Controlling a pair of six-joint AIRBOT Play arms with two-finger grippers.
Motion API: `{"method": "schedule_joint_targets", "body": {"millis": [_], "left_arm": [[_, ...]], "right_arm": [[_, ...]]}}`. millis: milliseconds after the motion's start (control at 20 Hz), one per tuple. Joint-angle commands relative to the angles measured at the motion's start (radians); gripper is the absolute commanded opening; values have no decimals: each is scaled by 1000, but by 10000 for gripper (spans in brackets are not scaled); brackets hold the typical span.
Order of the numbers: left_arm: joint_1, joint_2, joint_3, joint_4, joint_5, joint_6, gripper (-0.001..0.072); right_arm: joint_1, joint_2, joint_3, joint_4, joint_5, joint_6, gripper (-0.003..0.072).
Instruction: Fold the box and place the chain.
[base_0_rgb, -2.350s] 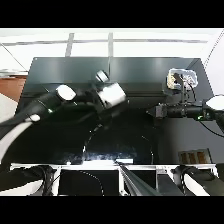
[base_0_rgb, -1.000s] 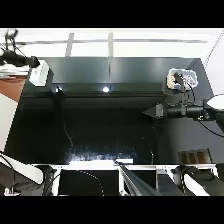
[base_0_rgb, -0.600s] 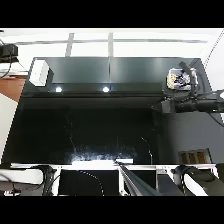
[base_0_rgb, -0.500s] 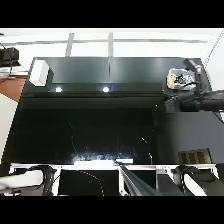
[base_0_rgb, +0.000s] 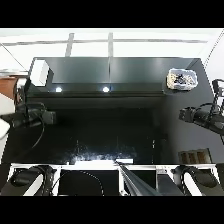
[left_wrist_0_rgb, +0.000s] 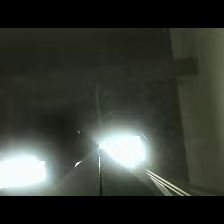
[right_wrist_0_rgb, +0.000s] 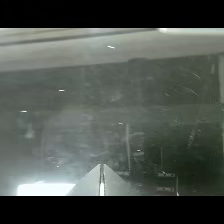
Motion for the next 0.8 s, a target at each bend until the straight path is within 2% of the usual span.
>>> {"method": "schedule_joint_targets", "body": {"millis": [0,250,750], "left_arm": [[-55,116,-106,-1,67,-49,32],[-55,124,-107,-56,80,-48,33],[-55,123,-107,-55,80,-48,33]], "right_arm": [[-19,17,-47,-35,-38,35,45],[-19,17,-47,-34,-37,35,45],[-19,17,-47,-34,-37,35,45]]}}
